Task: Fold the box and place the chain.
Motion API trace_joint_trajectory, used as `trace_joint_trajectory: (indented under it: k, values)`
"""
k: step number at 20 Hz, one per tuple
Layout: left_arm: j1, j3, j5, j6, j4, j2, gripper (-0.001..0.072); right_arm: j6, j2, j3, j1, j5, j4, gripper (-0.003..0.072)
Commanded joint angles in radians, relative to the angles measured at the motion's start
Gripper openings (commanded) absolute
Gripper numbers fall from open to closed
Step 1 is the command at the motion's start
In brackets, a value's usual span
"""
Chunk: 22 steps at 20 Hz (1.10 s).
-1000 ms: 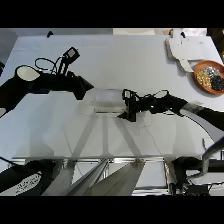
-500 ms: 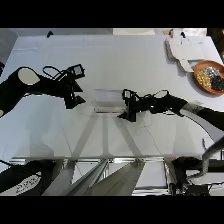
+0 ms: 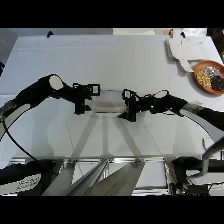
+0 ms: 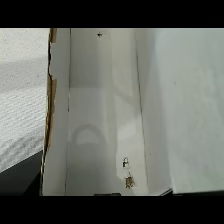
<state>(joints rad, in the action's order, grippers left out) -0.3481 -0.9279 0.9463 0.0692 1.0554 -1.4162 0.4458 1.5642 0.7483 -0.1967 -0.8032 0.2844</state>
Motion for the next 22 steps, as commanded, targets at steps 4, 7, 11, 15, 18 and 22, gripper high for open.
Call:
trace_joint_trajectory:
  k: [4, 7, 11, 15, 18, 22]
  values:
    - [-0.006, 0.0, -0.046, -0.017, 0.038, -0.022, 0.0532, 0.0, 0.0, 0.0, 0.0, 0.0, 0.0, 0.052]
    - [-0.006, 0.0, -0.04, -0.019, 0.03, -0.023, 0.0531, 0.0, 0.0, 0.0, 0.0, 0.0, 0.0, 0.052]
    - [-0.006, 0.0, 0.027, -0.031, 0.013, -0.023, 0.05, 0.0, 0.0, 0.0, -0.001, 0.0, 0.0, 0.052]
    - [-0.006, 0.0, 0.068, -0.137, -0.065, -0.023, 0.05, 0.0, 0.0, 0.0, -0.001, 0.0, 0.0, 0.052]
    - [-0.006, 0.0, 0.068, -0.185, -0.102, -0.023, 0.0484, 0.0, 0.0, 0.0, 0.0, 0.0, 0.0, 0.052]
    - [-0.006, 0.0, 0.063, -0.185, -0.094, -0.023, 0.0433, 0.0, 0.0, 0.0, 0.0, 0.0, 0.0, 0.052]
